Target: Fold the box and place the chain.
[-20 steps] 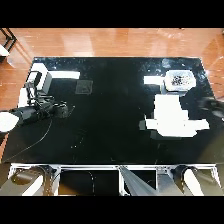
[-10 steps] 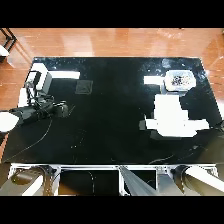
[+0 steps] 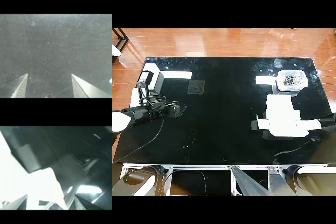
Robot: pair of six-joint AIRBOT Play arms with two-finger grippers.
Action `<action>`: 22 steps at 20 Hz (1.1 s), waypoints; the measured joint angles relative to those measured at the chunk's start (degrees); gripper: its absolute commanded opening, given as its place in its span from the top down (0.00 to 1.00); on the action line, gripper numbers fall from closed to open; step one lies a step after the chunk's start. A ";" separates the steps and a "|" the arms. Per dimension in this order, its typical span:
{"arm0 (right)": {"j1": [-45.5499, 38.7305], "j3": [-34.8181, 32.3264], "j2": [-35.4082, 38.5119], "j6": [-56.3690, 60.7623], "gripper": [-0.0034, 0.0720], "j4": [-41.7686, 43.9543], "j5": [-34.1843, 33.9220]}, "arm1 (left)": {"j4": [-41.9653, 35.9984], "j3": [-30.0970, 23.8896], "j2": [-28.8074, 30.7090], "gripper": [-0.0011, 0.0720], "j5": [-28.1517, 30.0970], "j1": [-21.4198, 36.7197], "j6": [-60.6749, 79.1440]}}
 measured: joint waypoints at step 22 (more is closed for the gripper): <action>13.51 2.91 -7.61 -3.26 0.93 6.84 12.46 | 0.00 0.00 0.00 0.12 0.04 0.00 -0.20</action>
